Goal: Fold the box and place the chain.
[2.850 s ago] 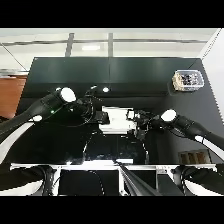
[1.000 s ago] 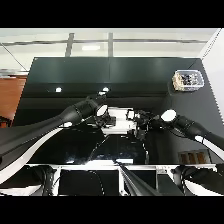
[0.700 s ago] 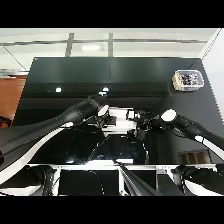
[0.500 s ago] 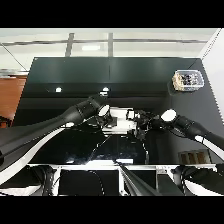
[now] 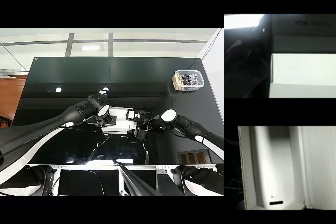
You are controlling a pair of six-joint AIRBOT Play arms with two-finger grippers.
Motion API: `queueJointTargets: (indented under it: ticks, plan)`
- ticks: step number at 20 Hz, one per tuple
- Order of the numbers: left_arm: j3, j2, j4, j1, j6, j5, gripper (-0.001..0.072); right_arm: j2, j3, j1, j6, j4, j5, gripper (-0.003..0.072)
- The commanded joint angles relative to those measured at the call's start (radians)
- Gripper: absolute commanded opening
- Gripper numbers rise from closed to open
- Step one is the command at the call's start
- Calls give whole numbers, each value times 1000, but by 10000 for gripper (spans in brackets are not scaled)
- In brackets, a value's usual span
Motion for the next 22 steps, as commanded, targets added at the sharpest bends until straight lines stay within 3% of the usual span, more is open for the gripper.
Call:
queueJointTargets:
  ticks: [1, 2, 3, 4, 7, 13, 15, 16, 20, 21, 22]
  plan:
    - [1, -1, 7, -1, 2, 10, 30, 1, 0, 0, 0, 0, 0, 144]
    - [1, -1, 7, -1, 2, 9, 31, 1, 0, 0, 0, 0, -2, 424]
    - [1, -1, 7, -1, 2, 8, 31, 7, 2, 0, 12, -4, -2, 647]
    - [1, -1, 7, -1, 2, 8, 30, 19, 10, 0, 50, -24, 0, 652]
    - [1, -1, 7, -1, 2, 8, 31, 87, 27, -1, 163, -142, 23, 652]
    - [1, -1, 7, -1, 2, 7, 31, 140, 27, 0, 177, -293, 84, 650]
    - [1, -1, 6, -1, 2, 2, 31, 140, 27, 0, 177, -307, 73, 580]
    - [1, -1, 6, -1, 2, 1, 31, 139, 27, 0, 177, -307, 68, 580]
    - [1, -1, 6, -1, 2, 0, 31, 137, 27, 0, 185, -201, 68, 405]
    - [1, -1, 6, -1, 2, 0, 32, 133, 26, 0, 191, -154, 79, 218]
    - [1, -1, 6, -1, 2, 0, 32, 124, 26, 0, 204, -114, 81, 157]
